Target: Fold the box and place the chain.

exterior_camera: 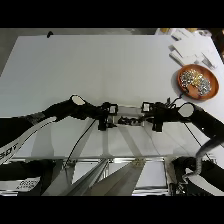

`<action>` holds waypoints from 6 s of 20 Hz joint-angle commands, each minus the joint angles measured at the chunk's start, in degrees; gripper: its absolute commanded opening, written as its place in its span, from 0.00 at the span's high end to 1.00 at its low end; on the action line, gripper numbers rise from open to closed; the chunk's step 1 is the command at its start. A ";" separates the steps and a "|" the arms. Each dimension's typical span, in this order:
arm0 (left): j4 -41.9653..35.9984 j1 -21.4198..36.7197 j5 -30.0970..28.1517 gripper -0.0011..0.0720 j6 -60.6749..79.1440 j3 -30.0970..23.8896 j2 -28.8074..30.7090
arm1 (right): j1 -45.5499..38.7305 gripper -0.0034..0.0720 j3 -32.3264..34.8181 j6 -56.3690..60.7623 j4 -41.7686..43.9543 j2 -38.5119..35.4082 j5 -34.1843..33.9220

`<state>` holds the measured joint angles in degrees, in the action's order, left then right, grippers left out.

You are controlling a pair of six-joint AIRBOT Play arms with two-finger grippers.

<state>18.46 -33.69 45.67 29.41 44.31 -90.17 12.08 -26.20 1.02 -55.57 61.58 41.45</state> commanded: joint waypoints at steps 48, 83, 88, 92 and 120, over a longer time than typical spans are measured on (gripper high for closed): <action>0.02 0.02 -0.02 0.64 0.00 0.00 0.00 | 14.86 0.93 1.40 15.74 27.32 -18.95 -5.22; 0.02 0.02 -0.02 0.64 0.00 0.00 0.00 | -0.28 0.81 0.28 -6.05 7.80 1.81 2.21; 0.02 0.02 -0.02 0.64 0.02 0.00 0.00 | -0.31 0.81 0.28 -5.25 -0.44 1.09 2.80; 0.02 0.02 -0.02 0.64 0.00 0.00 0.00 | -0.31 0.81 0.28 -4.04 -2.47 -1.36 2.89; 0.02 0.02 -0.02 0.64 0.00 0.00 0.00 | -0.28 0.74 0.28 -10.56 2.21 1.40 1.77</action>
<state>18.48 -33.69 45.65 29.41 44.31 -90.15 11.73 -25.96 -9.50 -53.17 62.94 41.17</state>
